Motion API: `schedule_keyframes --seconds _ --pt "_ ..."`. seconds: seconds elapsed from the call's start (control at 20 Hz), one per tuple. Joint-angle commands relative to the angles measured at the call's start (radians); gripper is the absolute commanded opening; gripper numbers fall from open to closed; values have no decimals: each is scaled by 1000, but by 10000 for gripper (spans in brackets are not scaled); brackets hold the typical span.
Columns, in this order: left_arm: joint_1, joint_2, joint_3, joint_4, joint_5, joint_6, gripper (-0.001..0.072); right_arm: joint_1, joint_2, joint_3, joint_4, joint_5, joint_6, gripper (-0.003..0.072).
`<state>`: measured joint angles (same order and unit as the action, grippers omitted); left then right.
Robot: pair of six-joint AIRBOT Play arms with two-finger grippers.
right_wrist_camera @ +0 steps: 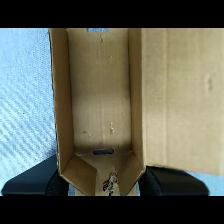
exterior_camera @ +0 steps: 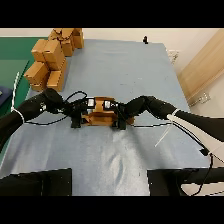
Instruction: Fold the box.
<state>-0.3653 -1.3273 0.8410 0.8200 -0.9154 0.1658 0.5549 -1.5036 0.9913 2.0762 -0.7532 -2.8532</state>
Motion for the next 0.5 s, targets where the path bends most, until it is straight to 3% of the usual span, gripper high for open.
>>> schedule_keyframes --seconds 0.0,0.35,0.4,0.45 --pt "-9 -6 9 -15 -11 10 351 0 1 1 0 -2 1 7" --pt "-35 -6 10 -65 -17 11 325 0 1 1 1 -5 1 7" --pt "-47 -6 10 -65 -9 11 146 0 1 1 1 -5 1 7" --pt "-56 -6 10 -65 -3 19 115 0 1 1 1 -5 1 7"
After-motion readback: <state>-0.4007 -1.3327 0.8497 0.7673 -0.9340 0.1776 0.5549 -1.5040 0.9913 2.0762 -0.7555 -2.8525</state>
